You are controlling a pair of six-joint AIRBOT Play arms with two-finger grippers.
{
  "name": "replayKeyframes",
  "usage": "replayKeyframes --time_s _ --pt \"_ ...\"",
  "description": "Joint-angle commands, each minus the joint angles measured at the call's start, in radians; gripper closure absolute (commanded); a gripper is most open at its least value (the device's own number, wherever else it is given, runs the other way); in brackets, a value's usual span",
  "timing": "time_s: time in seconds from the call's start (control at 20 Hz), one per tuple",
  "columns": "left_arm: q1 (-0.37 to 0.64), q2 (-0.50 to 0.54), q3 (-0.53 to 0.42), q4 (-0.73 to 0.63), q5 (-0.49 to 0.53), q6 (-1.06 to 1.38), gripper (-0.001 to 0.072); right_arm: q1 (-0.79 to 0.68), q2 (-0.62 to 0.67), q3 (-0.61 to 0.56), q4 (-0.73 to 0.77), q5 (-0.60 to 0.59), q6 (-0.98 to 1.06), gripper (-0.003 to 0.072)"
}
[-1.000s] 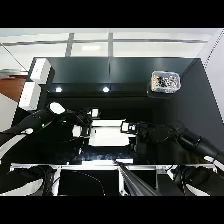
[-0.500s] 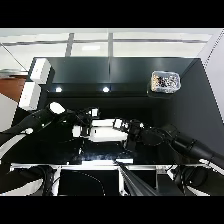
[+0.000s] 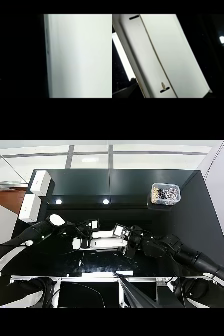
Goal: Fold the box and place the chain.
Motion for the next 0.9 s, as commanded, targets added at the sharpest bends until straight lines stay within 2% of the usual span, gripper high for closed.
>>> replayKeyframes --time_s 0.0,0.25,0.5,0.75,0.85 --pt "0.0 0.0 0.001 0.002 -0.005 0.001 0.0681 0.0 0.003 0.001 -0.026 0.033 0.043 -0.0014" --pt "0.0 0.0 0.001 0.002 -0.005 0.001 0.0681 -0.069 0.003 0.001 -0.029 0.033 0.04 -0.0014" --pt "-0.001 0.001 0.001 0.001 -0.005 0.001 0.0682 -0.057 0.003 0.001 -0.013 0.018 -0.01 -0.0013" --pt "0.0 0.001 0.001 0.001 -0.005 0.001 0.0681 -0.051 -0.027 0.001 0.21 0.038 -0.292 -0.0014" --pt "0.0 0.001 0.001 0.001 -0.004 0.001 0.0682 -0.058 -0.049 0.002 0.216 0.06 -0.324 -0.0014"
